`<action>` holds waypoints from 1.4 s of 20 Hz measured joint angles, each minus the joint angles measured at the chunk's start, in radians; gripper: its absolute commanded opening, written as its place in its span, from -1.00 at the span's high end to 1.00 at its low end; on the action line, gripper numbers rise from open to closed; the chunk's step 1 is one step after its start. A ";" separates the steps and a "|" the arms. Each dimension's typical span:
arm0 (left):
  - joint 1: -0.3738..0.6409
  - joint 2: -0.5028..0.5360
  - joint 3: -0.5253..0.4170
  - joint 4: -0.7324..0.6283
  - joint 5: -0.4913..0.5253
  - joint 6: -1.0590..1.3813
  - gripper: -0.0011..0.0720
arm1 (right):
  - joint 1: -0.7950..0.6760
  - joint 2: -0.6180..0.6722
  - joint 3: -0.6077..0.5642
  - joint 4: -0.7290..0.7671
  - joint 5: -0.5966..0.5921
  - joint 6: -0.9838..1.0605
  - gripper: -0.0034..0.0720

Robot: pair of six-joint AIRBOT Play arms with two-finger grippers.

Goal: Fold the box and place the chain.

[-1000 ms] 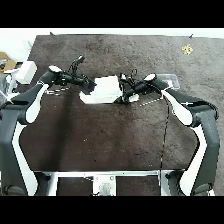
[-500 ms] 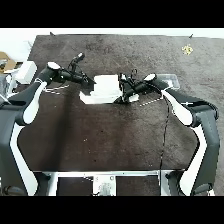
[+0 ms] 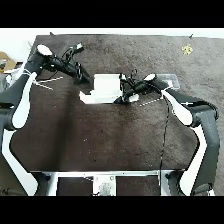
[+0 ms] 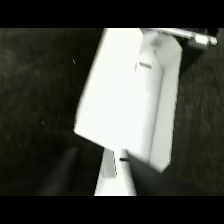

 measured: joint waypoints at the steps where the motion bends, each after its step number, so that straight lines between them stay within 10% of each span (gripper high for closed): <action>1: -0.005 -0.003 -0.002 0.018 -0.014 0.025 -0.86 | 0.000 0.000 0.000 0.000 0.000 0.000 -0.22; 19: -0.092 -0.019 -0.184 0.159 0.105 0.281 -0.85 | 0.000 0.000 0.000 0.000 0.000 0.001 -0.22; 23: -0.092 -0.019 -0.186 0.151 0.095 0.276 0.03 | 0.000 0.000 0.000 0.001 0.000 0.003 -0.22; 28: -0.092 -0.019 -0.186 0.143 0.080 0.273 0.03 | 0.000 0.000 0.000 0.001 0.000 0.001 -0.22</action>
